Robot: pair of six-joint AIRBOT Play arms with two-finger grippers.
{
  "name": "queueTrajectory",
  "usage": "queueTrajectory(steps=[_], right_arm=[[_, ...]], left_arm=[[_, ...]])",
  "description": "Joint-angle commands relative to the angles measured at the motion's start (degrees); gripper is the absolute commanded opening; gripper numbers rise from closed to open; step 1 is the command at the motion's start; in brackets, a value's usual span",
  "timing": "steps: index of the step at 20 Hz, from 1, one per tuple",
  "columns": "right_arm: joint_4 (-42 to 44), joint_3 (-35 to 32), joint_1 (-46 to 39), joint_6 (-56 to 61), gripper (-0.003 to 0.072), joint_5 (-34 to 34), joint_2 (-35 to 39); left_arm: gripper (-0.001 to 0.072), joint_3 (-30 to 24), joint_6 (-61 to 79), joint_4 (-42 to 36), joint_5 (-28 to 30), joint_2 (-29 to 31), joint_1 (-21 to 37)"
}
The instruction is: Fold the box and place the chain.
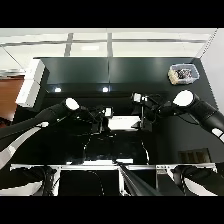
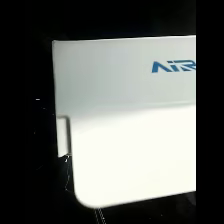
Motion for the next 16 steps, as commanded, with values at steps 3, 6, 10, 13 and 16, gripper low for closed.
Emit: queueTrajectory(steps=[3, 6, 10, 13, 16], right_arm=[[-0.85, -0.11, 0.35, -0.61, 0.0231, 1.68, -0.02], [-1.38, -0.11, 0.35, -0.44, 0.0195, 1.64, -0.02], [-1.99, -0.11, 0.35, -0.37, 0.0127, 1.51, -0.02], [-1.92, -0.09, 0.35, 1.84, 0.0126, 0.22, 0.0], [-1.92, -0.09, 0.35, 1.92, 0.0129, 0.24, 0.04]], left_arm=[[0.0332, 0.0, 0.0, 0.0, 0.02, -0.04, -0.02], [0.0333, 0.0, 0.0, 0.0, 0.02, -0.04, -0.02], [0.0333, 0.0, 0.0, 0.0, 0.02, -0.04, -0.02], [0.0333, 0.0, 0.0, 0.0, 0.02, -0.04, -0.02], [0.0333, 0.0, 0.0, 0.0, 0.02, -0.04, -0.02]])
